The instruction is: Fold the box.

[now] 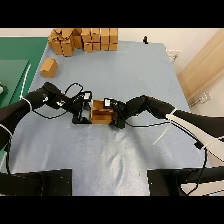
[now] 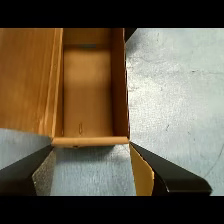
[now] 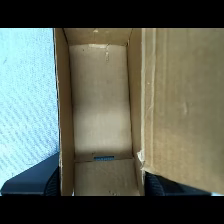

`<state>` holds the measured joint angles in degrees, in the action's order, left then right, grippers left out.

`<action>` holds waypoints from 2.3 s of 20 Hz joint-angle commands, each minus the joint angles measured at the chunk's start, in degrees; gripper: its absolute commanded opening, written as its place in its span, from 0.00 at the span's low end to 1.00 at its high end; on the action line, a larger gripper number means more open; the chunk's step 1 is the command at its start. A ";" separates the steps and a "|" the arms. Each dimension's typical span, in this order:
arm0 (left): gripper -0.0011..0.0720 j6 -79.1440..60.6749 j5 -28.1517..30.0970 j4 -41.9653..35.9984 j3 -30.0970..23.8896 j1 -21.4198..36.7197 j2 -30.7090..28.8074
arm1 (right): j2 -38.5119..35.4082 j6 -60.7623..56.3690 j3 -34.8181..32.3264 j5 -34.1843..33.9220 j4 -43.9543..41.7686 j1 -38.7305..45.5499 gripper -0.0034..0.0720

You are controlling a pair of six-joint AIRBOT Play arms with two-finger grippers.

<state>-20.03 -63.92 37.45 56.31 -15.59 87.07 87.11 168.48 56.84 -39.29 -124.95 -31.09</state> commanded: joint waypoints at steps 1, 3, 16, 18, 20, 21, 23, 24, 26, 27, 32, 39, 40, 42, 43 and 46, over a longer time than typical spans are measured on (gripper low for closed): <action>0.94 -0.55 1.14 -0.72 0.33 -1.40 0.46 | -0.04 -0.07 0.00 -0.22 -0.02 0.00 0.71; 0.94 -0.55 0.66 -1.46 0.33 -1.70 0.46 | -0.04 -0.07 0.00 -0.20 -0.02 -0.02 0.71; 0.92 0.09 5.25 -1.27 0.33 -2.34 2.56 | -0.04 -0.09 0.00 -0.24 0.00 0.00 0.71; 0.92 0.09 5.46 -1.55 0.33 -2.64 2.56 | -0.04 -0.07 0.00 -0.22 -0.02 0.00 0.71; 0.92 0.04 6.10 -1.53 0.33 -3.08 2.56 | -0.04 -0.07 0.00 -0.20 0.00 0.00 0.71; 0.92 0.07 6.60 -1.46 0.31 -3.34 2.56 | -0.04 -0.07 0.00 -0.22 0.00 0.00 0.71; 0.59 0.11 6.23 -1.27 0.31 -3.65 2.56 | -0.04 -0.07 0.00 -0.22 0.00 0.00 0.71; 0.27 -0.48 5.01 -0.42 0.33 -3.67 2.56 | -0.04 -0.09 0.00 -0.22 0.00 0.00 0.71; 0.16 -1.16 3.78 1.73 0.31 -3.72 2.56 | -0.11 -0.13 0.00 -0.22 0.02 0.07 0.75; 0.08 -0.94 3.78 2.56 0.31 -3.69 2.56 | -0.31 -0.79 0.00 -0.20 0.04 0.20 0.89; 0.04 -0.94 3.98 4.11 0.31 -3.69 2.56 | -3.76 -8.13 0.00 -1.40 3.48 1.77 0.99; 0.04 0.15 4.09 4.13 0.31 -3.67 2.56 | -11.21 -15.91 0.00 -19.10 2.75 10.91 0.99; 0.04 0.17 4.00 4.11 0.31 -3.67 2.56 | -12.00 -15.98 0.00 -22.62 1.79 11.50 0.99; 0.04 0.20 3.91 4.11 0.31 -3.67 2.56 | -13.75 -17.55 0.00 -27.47 -1.55 11.58 0.98; 0.04 0.20 3.91 4.11 0.31 -3.69 2.56 | -14.67 -18.75 0.00 -27.82 -5.22 11.28 0.88; 0.04 0.44 3.82 4.11 0.31 -3.69 2.56 | -15.61 -16.59 0.24 -24.26 -18.32 8.04 0.06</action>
<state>-20.25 -60.47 41.80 56.64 -19.29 89.58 72.86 151.33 56.86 -62.63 -131.76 -21.32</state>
